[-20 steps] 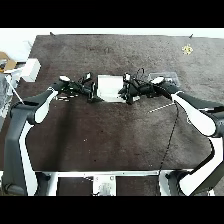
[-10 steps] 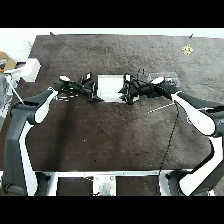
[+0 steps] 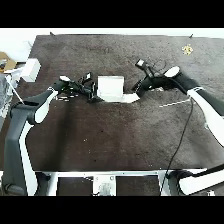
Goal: Fold the box and place the chain.
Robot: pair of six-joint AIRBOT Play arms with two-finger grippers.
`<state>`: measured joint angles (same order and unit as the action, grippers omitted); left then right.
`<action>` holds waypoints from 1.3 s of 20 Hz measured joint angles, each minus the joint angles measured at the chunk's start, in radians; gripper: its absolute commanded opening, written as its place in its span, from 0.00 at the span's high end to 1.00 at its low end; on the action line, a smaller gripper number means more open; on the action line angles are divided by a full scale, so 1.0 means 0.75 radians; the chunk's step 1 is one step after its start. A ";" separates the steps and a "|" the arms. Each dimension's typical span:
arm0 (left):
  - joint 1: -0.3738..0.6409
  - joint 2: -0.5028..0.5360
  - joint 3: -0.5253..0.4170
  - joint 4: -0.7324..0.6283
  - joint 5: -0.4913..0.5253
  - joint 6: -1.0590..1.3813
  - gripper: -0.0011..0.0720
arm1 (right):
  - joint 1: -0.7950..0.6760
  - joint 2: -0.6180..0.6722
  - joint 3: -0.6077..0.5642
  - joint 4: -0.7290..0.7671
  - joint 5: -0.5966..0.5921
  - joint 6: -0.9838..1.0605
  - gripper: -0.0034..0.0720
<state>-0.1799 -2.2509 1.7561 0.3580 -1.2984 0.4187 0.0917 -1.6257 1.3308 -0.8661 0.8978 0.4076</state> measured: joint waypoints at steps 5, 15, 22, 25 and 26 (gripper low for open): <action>0.000 0.000 -0.001 0.000 0.000 0.000 0.44 | -0.079 0.176 -0.005 -0.216 0.045 0.654 0.95; 0.000 0.000 0.000 0.001 0.000 0.001 0.44 | -0.190 -0.035 -0.144 -0.018 0.077 0.895 0.95; 0.000 0.000 0.000 0.001 0.000 0.001 0.44 | -0.129 -0.230 -0.157 0.404 0.111 0.650 0.72; 0.000 0.000 0.000 0.001 0.000 0.001 0.44 | -0.128 -0.238 -0.157 0.543 0.133 0.576 0.64; 0.000 0.000 0.000 0.000 0.000 0.001 0.44 | -0.127 -0.236 -0.157 0.570 0.148 0.561 0.64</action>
